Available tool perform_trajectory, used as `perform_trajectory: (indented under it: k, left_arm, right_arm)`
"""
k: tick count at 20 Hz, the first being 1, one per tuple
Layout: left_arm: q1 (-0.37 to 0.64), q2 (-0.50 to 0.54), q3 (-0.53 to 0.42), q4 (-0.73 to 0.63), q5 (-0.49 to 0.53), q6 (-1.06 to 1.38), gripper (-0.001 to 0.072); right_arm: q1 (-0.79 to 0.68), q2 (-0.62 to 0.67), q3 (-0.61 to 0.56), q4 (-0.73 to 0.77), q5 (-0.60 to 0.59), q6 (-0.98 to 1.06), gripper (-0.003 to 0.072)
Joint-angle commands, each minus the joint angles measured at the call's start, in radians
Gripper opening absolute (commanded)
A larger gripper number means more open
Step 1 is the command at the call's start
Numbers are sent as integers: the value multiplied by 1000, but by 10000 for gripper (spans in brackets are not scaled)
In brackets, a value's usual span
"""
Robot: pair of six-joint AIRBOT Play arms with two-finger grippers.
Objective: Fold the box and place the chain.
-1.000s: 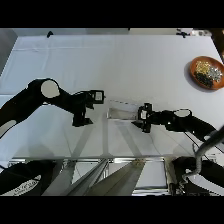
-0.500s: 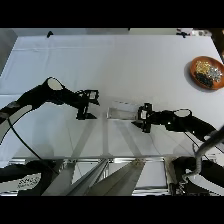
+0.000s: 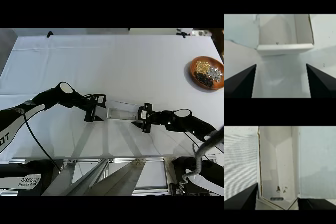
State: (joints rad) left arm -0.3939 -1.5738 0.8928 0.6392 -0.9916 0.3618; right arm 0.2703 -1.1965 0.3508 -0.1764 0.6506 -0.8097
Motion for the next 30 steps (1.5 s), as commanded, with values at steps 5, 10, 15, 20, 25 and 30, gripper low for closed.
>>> perform_trajectory:
  k: [5, 10, 15, 20, 25, 30]
  left_arm:
    - [-9, -16, 50, -43, -32, -33, 700]
    - [-28, -26, 50, 11, -58, -29, 700]
    - [-31, -26, 50, 35, -71, -29, 700]
    - [-38, -31, 50, -4, -65, -98, 699]
    - [-54, -46, 50, -27, -44, -185, 699]
    - [-60, -48, 50, -25, -55, -170, 699]
  right_arm:
    - [0, 0, 0, 0, 0, 0, 338]
    - [0, 0, 0, 0, 0, 0, 338]
    - [0, 0, 0, 0, 0, 0, 338]
    - [0, 0, 0, 0, 0, 0, 338]
    - [0, 0, 0, 0, 0, 0, 338]
    - [0, 0, 0, 0, 0, 0, 338]
